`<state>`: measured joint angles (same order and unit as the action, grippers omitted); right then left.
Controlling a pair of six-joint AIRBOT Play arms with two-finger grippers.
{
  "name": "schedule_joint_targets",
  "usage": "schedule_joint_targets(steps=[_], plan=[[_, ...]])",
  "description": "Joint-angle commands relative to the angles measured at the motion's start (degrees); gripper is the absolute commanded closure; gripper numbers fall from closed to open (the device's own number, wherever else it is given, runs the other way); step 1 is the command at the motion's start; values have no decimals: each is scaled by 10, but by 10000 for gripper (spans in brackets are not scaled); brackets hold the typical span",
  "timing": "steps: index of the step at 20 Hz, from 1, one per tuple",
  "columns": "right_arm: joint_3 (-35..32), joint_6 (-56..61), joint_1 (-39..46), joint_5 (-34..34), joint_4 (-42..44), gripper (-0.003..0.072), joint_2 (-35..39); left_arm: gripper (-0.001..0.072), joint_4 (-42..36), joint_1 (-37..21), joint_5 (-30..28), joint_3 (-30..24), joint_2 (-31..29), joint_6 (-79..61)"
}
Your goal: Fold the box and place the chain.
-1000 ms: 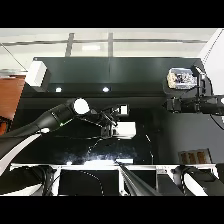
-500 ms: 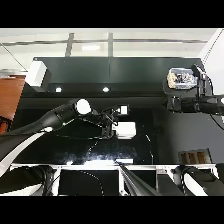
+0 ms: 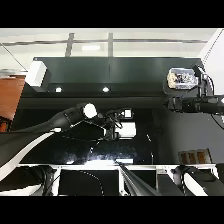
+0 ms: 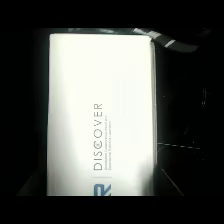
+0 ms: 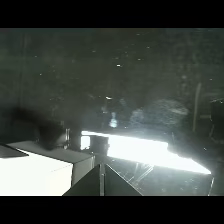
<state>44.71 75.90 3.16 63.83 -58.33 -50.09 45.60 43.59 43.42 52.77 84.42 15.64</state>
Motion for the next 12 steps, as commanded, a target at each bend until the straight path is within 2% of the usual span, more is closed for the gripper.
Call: schedule_joint_targets(steps=[1,2,3,5,8,12], plan=[[0,7,15,1,-3,641,0,127,11,2,-14,0,8,31],[0,7,19,1,-3,642,0,261,26,-2,-14,2,1,47],[0,7,22,1,-3,642,0,317,52,-10,-7,6,-9,80],[0,9,24,2,-3,642,0,320,108,-38,6,7,-39,156],[0,9,24,2,-3,642,0,323,179,-122,62,6,-90,243],[0,9,24,2,-3,642,0,323,246,-311,162,6,-135,335]])
